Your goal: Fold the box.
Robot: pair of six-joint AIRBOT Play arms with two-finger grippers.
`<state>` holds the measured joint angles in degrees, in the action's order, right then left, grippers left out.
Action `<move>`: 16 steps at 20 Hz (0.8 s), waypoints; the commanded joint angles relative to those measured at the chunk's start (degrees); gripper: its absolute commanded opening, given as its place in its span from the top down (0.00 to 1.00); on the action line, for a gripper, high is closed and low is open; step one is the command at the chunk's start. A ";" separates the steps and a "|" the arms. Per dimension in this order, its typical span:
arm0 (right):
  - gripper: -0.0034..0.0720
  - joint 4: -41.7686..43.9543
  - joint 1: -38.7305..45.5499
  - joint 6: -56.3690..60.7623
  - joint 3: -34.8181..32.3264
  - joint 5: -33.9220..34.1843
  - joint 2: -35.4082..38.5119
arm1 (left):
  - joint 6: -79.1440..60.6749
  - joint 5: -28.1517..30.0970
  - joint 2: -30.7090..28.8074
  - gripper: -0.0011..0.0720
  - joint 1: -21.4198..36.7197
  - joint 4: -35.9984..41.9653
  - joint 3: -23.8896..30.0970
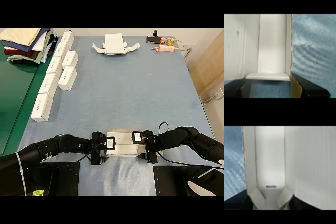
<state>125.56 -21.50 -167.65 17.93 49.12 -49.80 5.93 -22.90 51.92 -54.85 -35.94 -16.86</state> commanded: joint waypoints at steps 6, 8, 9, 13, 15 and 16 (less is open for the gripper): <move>0.26 0.00 -0.02 0.04 -0.02 0.00 -0.02 | -0.13 0.07 1.14 0.06 -0.17 2.64 0.02; 0.26 0.00 -0.02 0.04 -0.02 -0.02 -0.02 | -0.13 0.02 1.95 0.06 -0.17 2.78 0.02; 0.26 0.00 -0.02 0.04 -0.02 0.00 -0.02 | -0.13 0.00 2.29 0.06 -0.20 2.80 0.00; 0.26 0.00 -0.02 0.04 -0.02 0.00 -0.02 | -0.20 0.94 2.51 0.06 -1.79 2.93 -0.22; 0.26 0.02 -0.02 0.04 -0.02 0.00 -0.02 | -0.17 1.49 2.64 0.06 -1.97 2.99 -0.20; 0.26 0.00 -0.02 0.07 -0.02 -0.02 0.00 | -0.17 1.51 2.62 0.06 -1.95 2.99 -0.20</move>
